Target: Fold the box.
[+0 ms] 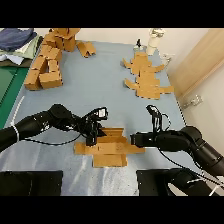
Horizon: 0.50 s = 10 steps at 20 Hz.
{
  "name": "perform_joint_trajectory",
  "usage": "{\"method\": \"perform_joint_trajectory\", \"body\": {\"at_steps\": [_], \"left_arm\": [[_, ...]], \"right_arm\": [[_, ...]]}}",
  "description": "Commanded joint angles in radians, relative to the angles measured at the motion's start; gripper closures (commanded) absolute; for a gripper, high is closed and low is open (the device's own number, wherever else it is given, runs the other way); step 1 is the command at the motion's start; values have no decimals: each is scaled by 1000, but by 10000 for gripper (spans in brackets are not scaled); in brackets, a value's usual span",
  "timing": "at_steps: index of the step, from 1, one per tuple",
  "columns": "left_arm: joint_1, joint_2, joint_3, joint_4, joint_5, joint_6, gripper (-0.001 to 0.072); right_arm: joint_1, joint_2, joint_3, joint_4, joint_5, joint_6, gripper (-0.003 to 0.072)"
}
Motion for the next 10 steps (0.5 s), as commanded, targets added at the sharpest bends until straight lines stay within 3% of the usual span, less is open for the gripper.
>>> {"method": "perform_joint_trajectory", "body": {"at_steps": [1,10], "left_arm": [[0,0,11,0,-20,16,696],[0,-1,-22,-5,-14,12,696]], "right_arm": [[0,0,1,-37,26,29,682],[0,-3,1,-60,33,29,683]]}}
